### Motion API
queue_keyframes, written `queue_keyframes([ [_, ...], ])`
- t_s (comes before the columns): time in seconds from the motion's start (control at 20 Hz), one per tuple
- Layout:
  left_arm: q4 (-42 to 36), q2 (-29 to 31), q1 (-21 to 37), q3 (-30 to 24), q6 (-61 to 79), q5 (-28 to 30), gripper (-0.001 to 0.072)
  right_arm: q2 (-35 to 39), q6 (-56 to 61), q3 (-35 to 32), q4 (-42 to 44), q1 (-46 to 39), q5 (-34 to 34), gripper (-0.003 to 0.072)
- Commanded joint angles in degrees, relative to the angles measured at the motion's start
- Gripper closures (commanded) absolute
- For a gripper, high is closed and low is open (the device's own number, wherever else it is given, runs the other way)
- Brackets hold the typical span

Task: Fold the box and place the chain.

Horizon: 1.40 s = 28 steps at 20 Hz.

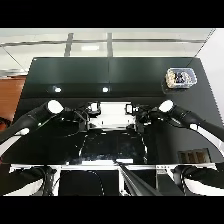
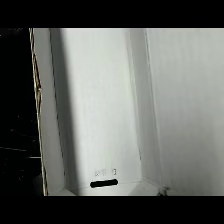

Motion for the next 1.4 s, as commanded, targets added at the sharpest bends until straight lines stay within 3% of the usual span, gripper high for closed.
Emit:
queue_keyframes([
  [0.0,-2.12,-3.61,-0.31,4.13,2.62,-2.23,0.0043,-0.04,0.0,0.0,0.0,0.07,0.0,0.0496],
  [0.05,-2.38,-3.61,-0.31,4.37,2.64,-3.58,0.0054,-0.04,0.0,0.0,0.0,0.07,0.0,0.0495],
  [0.1,-2.32,-3.61,-0.31,4.39,2.64,-5.44,0.0119,-0.04,0.0,0.0,0.0,0.07,0.0,0.0495],
  [0.15,-2.1,-3.61,-0.31,4.37,2.62,-6.91,0.0124,-0.04,0.0,0.0,0.0,0.07,0.0,0.0496],
  [0.25,-2.16,-3.61,-0.31,4.37,2.62,-7.87,0.0278,-0.04,0.0,0.0,0.0,0.07,0.0,0.0495],
  [0.4,-2.64,-3.61,-0.33,4.39,2.6,-8.02,0.0385,-0.04,0.0,0.0,0.0,0.07,0.0,0.0495],
  [0.45,-3.56,-3.61,-0.33,4.39,2.6,-8.0,0.0391,-0.04,0.0,0.0,0.0,0.07,0.0,0.0496],
  [0.5,-5.42,-3.61,-0.33,4.39,2.6,-7.89,0.05,-0.04,0.0,0.0,0.0,0.07,0.0,0.0496],
  [0.55,-7.67,-3.65,-0.37,4.39,2.62,-7.98,0.0554,-0.04,0.0,0.0,0.0,0.07,0.0,0.0496],
  [1.1,-13.97,-7.89,-3.23,4.39,1.95,-5.44,0.0548,-0.04,0.0,0.0,0.0,0.07,0.0,0.0496],
  [1.15,-13.94,-7.89,-3.23,4.39,1.95,-5.38,0.0577,-0.04,0.0,0.0,0.0,0.07,0.0,0.0496],
  [1.2,-14.01,-7.87,-3.23,4.39,1.9,-5.16,0.0686,-0.04,0.0,0.0,0.0,0.07,0.0,0.0496],
  [1.25,-14.01,-7.87,-3.3,4.39,1.9,-4.96,0.068,-0.04,0.0,0.0,0.0,0.07,-0.02,0.0496],
  [1.35,-14.69,-7.85,-3.28,4.39,1.9,-4.5,0.0326,-0.04,0.0,0.0,0.0,0.07,0.0,0.0496],
])
